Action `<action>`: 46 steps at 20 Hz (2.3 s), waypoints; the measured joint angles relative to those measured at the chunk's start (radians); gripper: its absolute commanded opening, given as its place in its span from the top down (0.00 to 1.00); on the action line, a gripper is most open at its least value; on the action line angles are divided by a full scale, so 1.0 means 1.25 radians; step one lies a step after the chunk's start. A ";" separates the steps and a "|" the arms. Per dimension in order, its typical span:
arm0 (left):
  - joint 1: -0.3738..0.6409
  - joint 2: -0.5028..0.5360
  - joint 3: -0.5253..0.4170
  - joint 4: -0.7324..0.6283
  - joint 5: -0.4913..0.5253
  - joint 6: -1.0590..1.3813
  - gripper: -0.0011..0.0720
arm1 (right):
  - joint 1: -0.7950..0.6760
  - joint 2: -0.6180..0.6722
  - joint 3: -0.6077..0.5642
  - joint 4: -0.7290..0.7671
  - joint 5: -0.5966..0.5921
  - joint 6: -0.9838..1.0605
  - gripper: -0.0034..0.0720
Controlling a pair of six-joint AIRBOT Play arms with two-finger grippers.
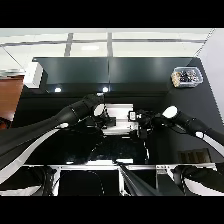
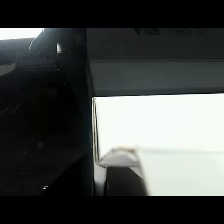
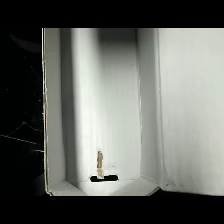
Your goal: Fold the box and place the chain.
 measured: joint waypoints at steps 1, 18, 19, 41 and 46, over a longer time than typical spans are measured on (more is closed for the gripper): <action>0.000 0.000 0.000 0.000 0.000 0.000 0.95 | 0.000 0.000 0.000 0.000 0.000 0.000 0.71; 0.000 0.000 0.000 -0.001 0.009 0.000 0.95 | -0.004 0.109 0.005 -0.152 0.016 0.195 0.10; 0.000 0.000 0.000 -0.001 0.005 -0.001 0.95 | -0.005 0.114 0.005 -0.163 0.015 0.202 0.10; -0.001 -0.001 0.026 0.050 -0.047 -0.014 0.95 | 0.000 0.156 0.005 -0.183 0.038 0.197 0.12; -0.001 -0.001 0.028 0.055 -0.049 -0.016 0.95 | 0.000 0.132 0.005 -0.135 0.036 0.147 0.12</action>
